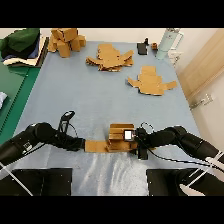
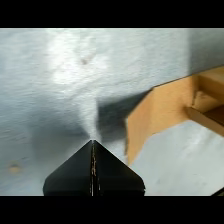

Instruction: Fold the box.

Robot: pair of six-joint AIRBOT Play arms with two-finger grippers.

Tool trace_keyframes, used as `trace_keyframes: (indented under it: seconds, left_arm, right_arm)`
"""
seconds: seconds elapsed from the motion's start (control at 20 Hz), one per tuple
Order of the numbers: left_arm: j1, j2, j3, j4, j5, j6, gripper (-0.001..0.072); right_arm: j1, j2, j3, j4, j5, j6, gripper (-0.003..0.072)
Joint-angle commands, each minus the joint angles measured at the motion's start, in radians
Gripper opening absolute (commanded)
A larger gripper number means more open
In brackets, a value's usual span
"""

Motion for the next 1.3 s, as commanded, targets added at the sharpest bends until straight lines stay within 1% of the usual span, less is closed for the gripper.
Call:
trace_keyframes:
  seconds: [0.0,0.1,0.25,0.4,0.5,0.7,0.75,0.8,0.85,1.05,1.2,1.25]
  left_arm:
    - [-0.114,-0.051,-0.006,-0.182,0.149,0.016,0.0013]
    - [-0.191,-0.051,-0.006,-0.206,0.223,0.005,0.0013]
    - [-0.243,-0.051,-0.005,-0.219,0.240,-0.008,0.0013]
    - [-0.254,-0.051,-0.005,-0.220,0.244,-0.008,0.0013]
    - [-0.254,-0.051,0.002,-0.243,0.248,-0.007,0.0013]
    - [-0.264,-0.051,0.071,-0.233,0.231,0.008,0.0015]
    - [-0.264,-0.051,0.085,-0.215,0.232,0.013,0.0062]
    - [-0.264,-0.051,0.096,-0.194,0.231,0.012,0.0365]
    - [-0.264,-0.051,0.106,-0.193,0.230,0.012,0.0456]
    - [-0.264,-0.052,0.131,-0.196,0.230,0.012,0.0456]
    - [-0.277,-0.072,0.137,-0.216,0.225,0.018,0.0459]
    - [-0.290,-0.086,0.140,-0.216,0.227,0.023,0.0509]
  right_arm:
    - [0.000,0.001,0.001,0.000,0.000,0.000,0.0538]
    - [0.000,0.001,0.001,0.000,0.000,0.000,0.0538]
    - [0.000,0.001,0.001,0.000,0.000,0.000,0.0538]
    - [0.000,0.001,0.001,0.000,0.000,0.000,0.0538]
    - [0.000,0.001,0.001,0.000,0.000,0.000,0.0538]
    - [0.000,0.001,0.001,0.000,0.000,0.000,0.0538]
    - [0.000,0.001,0.001,0.000,0.000,0.000,0.0538]
    - [0.000,0.001,0.001,0.000,0.000,0.000,0.0538]
    - [0.000,0.001,0.001,0.000,0.001,0.000,0.0538]
    - [0.000,0.001,0.001,0.000,0.000,0.000,0.0538]
    - [0.000,0.001,0.001,0.000,0.000,0.000,0.0538]
    - [0.000,0.001,0.001,0.000,0.000,0.000,0.0538]
